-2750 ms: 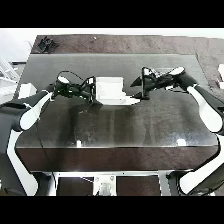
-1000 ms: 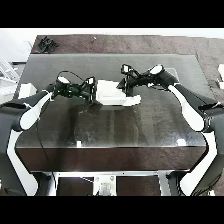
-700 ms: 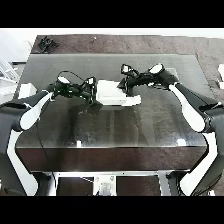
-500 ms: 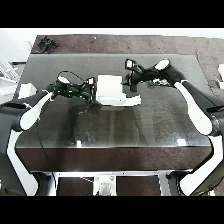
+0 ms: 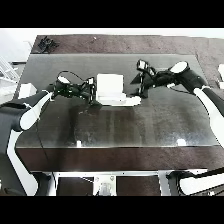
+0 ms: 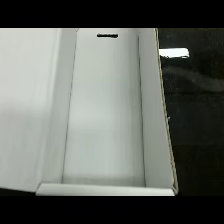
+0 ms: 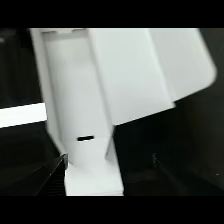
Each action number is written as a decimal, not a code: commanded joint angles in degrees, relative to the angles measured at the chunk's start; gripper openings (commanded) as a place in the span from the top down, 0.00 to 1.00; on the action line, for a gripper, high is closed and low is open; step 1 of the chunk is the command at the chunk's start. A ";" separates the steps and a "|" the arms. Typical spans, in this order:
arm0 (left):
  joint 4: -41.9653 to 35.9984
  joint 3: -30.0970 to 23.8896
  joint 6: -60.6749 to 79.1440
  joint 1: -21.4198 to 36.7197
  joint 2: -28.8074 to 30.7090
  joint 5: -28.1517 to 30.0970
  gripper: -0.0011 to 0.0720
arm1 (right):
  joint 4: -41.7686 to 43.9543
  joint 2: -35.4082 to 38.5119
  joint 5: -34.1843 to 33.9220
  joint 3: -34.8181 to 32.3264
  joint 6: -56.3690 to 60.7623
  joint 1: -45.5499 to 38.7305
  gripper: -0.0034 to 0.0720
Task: Fold the box and place the chain.
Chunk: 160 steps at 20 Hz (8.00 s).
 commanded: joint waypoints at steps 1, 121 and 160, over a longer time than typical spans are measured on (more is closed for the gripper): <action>-0.09 -0.02 -0.02 0.00 -0.04 0.13 0.25 | -0.26 0.87 -1.90 -6.12 -6.01 -0.09 0.12; -0.09 -0.02 -0.46 0.00 -0.04 -0.09 0.25 | 2.69 -7.56 1.42 3.96 62.36 1.75 0.76; -0.09 -0.02 -0.63 0.00 -0.04 -1.16 0.25 | -21.53 -7.54 -1.99 11.56 89.39 13.49 0.33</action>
